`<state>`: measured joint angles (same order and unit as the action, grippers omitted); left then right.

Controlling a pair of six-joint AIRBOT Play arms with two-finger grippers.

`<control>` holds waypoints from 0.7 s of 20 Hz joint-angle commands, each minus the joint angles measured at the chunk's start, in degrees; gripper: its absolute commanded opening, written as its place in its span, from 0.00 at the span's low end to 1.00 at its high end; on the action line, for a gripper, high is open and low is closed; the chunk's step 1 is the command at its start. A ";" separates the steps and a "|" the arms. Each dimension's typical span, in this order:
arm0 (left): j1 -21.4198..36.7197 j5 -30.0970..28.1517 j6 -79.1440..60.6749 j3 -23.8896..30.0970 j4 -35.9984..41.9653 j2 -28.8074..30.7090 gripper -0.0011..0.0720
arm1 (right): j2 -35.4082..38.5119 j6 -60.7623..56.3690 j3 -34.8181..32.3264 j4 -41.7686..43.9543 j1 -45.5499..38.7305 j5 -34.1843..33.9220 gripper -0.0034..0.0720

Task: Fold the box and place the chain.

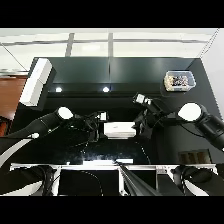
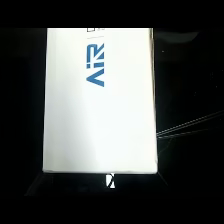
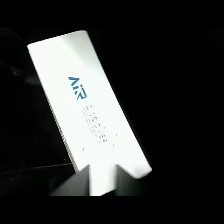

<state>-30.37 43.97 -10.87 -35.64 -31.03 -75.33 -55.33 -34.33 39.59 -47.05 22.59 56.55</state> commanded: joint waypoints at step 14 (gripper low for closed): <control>-0.02 -0.07 0.00 -0.04 0.00 -0.02 0.62 | -15.58 -17.51 -2.49 24.28 -1.75 3.63 0.06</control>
